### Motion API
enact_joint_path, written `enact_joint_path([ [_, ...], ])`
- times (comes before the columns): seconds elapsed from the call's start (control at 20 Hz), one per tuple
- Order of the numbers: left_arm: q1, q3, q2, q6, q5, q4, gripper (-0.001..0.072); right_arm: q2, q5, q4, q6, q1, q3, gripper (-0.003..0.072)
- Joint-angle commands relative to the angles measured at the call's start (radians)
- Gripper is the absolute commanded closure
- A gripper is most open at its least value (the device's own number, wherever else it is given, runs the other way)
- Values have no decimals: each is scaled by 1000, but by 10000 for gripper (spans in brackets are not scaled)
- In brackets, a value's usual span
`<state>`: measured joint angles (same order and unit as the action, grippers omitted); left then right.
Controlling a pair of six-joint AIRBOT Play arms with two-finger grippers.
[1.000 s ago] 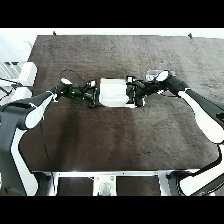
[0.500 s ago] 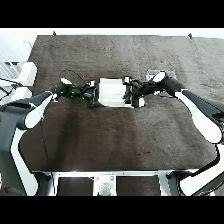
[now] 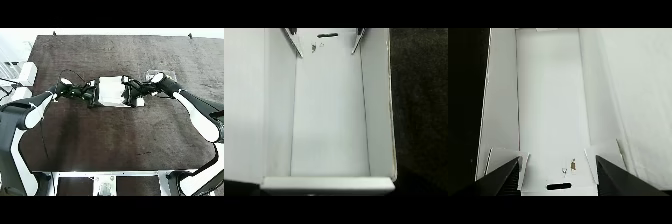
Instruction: Fold the box and place the chain.
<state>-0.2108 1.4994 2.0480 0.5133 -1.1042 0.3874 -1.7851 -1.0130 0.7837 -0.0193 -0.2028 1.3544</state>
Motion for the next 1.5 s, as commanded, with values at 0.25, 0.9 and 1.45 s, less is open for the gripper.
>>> enact_joint_path([
  [0.25, 0, 0, 0, 0, -3, 0, 362, 0, 0, 10, -4, 20, 0, 181],
  [0.9, 0, 0, 0, 1, -2, 1, 362, 189, -115, 182, 446, 179, 0, 680],
  [1.45, 0, 0, 0, 0, -3, 0, 362, 163, -140, 161, 1001, 398, -125, 680],
])
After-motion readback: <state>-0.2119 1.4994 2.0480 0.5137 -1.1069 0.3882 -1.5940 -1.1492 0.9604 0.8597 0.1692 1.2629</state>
